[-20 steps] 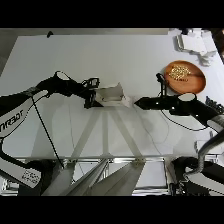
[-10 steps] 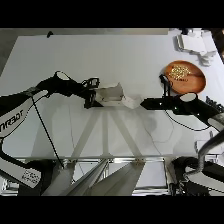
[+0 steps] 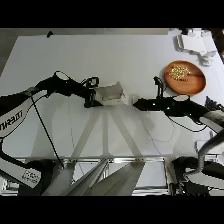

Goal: Fold the box and place the chain.

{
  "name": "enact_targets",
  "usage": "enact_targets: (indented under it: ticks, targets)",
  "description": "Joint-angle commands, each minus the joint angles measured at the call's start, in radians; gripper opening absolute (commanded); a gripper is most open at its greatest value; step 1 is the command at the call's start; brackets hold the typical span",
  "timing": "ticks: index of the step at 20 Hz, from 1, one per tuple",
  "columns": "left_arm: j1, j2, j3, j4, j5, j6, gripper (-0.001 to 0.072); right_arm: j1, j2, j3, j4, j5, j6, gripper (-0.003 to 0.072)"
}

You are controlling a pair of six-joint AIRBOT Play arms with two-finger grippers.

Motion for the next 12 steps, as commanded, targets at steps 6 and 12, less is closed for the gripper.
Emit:
enact_targets:
  ticks: [6, 12]
  targets:
    - [0.000, 0.000, 0.000, 0.000, -0.002, 0.001, 0.0213, 0.005, 0.109, 0.000, 0.031, -0.003, -0.043, 0.0007]
    - [0.001, 0.000, 0.000, 0.000, -0.002, 0.001, 0.0213, -0.127, 0.208, 0.000, 0.000, 0.060, -0.039, 0.0009]
